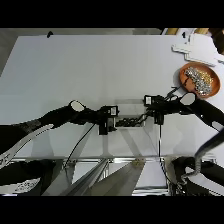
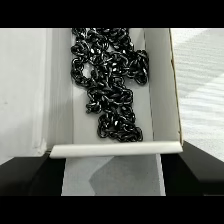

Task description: Fold the box and place the chain.

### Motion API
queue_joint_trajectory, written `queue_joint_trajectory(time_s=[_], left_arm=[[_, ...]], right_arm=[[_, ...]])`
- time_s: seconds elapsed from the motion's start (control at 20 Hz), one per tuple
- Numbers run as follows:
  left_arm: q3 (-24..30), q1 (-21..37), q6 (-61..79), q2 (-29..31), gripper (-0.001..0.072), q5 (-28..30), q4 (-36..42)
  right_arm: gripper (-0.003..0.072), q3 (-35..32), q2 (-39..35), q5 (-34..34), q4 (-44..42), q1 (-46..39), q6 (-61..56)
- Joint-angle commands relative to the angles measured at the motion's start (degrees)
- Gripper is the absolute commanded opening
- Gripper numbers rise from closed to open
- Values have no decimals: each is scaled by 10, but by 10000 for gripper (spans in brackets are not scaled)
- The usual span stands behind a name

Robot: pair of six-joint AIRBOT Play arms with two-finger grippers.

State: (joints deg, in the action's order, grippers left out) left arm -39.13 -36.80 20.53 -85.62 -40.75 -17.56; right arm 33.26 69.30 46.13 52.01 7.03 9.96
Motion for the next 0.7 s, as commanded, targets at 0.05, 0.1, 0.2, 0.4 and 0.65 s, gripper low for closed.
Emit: queue_joint_trajectory(time_s=[0.05,0.1,0.2,0.4,0.65], left_arm=[[0,0,0,0,141,0,0],[0,0,0,0,141,0,0],[0,0,0,0,141,0,0],[0,0,0,0,141,0,0],[0,0,0,0,141,0,0]], right_arm=[[21,-4,1,1,-2,0,9],[21,-4,-2,2,1,0,1],[21,-4,-27,6,19,0,-45],[21,-4,-134,30,31,1,-168],[21,-4,-268,92,-79,1,-189]])
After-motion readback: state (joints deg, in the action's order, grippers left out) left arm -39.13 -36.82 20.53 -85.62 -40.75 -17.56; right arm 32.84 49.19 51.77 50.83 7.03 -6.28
